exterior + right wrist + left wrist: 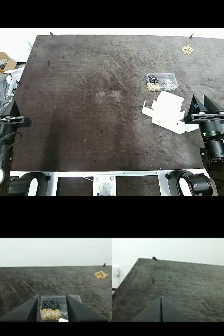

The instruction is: Fold the box and place the chain.

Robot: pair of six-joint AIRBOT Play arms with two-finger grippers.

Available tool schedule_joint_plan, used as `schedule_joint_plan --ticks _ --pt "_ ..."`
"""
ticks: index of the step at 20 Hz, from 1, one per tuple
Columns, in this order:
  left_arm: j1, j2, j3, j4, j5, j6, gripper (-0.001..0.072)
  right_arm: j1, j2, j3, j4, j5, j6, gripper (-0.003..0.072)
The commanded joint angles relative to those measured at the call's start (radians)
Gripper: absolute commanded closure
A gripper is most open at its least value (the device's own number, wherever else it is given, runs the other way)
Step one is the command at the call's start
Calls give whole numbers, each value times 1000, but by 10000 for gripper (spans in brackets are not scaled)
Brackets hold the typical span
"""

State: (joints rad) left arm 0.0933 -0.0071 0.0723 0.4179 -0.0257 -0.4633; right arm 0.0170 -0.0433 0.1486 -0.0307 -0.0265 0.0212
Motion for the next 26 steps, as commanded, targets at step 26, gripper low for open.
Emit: schedule_joint_plan --ticks 26 --pt "0 0 0 0 0 0 699 -671 -737 539 -740 785 906 292"
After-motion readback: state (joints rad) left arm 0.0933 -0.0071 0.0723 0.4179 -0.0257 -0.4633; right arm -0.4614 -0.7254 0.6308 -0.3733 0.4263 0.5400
